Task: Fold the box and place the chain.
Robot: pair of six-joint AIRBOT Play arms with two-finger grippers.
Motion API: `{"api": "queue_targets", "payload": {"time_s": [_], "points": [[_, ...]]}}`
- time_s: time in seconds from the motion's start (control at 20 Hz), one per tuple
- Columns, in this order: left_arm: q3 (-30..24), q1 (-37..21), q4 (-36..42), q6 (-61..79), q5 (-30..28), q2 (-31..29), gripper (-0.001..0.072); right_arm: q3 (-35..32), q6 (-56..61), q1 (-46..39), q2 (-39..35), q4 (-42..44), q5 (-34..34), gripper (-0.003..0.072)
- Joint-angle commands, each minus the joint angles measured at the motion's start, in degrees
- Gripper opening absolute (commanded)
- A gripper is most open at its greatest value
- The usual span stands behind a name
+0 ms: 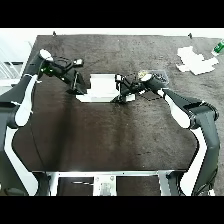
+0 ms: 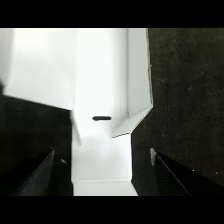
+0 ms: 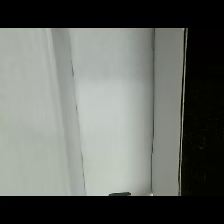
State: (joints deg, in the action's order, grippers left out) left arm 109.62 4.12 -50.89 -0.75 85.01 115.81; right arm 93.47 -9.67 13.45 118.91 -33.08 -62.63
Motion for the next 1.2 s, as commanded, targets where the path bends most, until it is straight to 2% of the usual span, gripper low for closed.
{"api": "queue_targets", "payload": {"time_s": [0.0, 0.45, 0.8, 0.9, 1.15], "points": [[-1.62, 1.55, -2.82, -0.31, -2.12, 0.39, 0.0684, -0.04, 0.02, 0.04, 0.0, 0.04, 0.0, 0.0567], [-4.31, 3.34, -2.84, 1.07, -8.48, 0.68, 0.0684, -0.04, 0.02, 0.04, 0.0, 0.04, 0.0, 0.0567], [-7.04, 3.34, -1.31, 5.38, -10.23, 0.68, 0.0681, -0.07, 0.02, 0.04, 0.0, 0.04, 0.0, 0.0567], [-7.04, 3.34, -0.22, 5.79, -9.9, 0.68, 0.0455, -0.07, 0.02, 0.04, 0.0, 0.04, 0.0, 0.0567], [-7.04, 3.34, -0.07, 5.75, -9.81, 0.68, 0.0466, -0.07, 0.02, 0.04, 0.0, 0.04, 0.0, 0.0567]]}}
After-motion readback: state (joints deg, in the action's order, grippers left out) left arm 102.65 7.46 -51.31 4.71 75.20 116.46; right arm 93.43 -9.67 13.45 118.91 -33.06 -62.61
